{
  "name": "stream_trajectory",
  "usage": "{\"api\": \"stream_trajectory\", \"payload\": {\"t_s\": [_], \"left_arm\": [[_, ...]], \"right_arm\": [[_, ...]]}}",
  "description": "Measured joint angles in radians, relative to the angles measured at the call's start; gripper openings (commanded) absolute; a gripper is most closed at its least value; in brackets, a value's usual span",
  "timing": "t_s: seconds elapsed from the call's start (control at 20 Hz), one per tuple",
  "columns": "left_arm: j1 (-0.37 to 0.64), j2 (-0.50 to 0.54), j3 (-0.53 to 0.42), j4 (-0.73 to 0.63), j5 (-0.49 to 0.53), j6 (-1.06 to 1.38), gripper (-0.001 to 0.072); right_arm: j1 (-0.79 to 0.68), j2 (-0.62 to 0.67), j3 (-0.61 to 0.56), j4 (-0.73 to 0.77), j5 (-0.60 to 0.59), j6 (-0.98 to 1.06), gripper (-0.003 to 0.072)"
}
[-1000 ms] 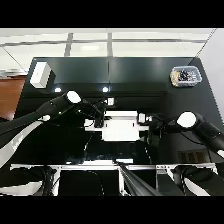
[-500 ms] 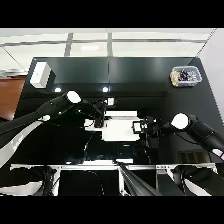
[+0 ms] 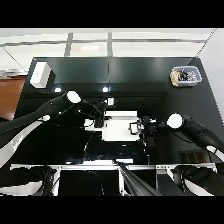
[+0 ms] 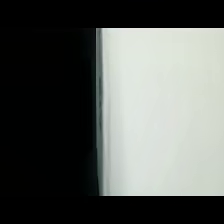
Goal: Fold the box and place the chain.
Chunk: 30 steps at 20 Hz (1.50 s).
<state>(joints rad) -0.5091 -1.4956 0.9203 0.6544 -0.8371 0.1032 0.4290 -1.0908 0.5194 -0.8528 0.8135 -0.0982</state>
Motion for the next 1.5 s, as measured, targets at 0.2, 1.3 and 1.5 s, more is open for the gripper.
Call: {"api": "stream_trajectory", "payload": {"t_s": [0.2, 1.3, 1.5], "left_arm": [[0.000, 0.000, 0.000, 0.002, 0.007, 0.000, 0.0026], [0.000, 0.000, 0.000, -0.001, -0.003, -0.004, 0.0026], [0.000, 0.000, 0.000, 0.000, -0.004, -0.002, 0.0026]], "right_arm": [[0.010, -0.005, 0.000, 0.010, -0.041, -0.010, 0.0704], [-0.119, 0.096, 0.054, 0.115, -0.078, 0.088, 0.0705], [-0.131, 0.091, 0.057, 0.166, -0.086, 0.056, 0.0705]]}}
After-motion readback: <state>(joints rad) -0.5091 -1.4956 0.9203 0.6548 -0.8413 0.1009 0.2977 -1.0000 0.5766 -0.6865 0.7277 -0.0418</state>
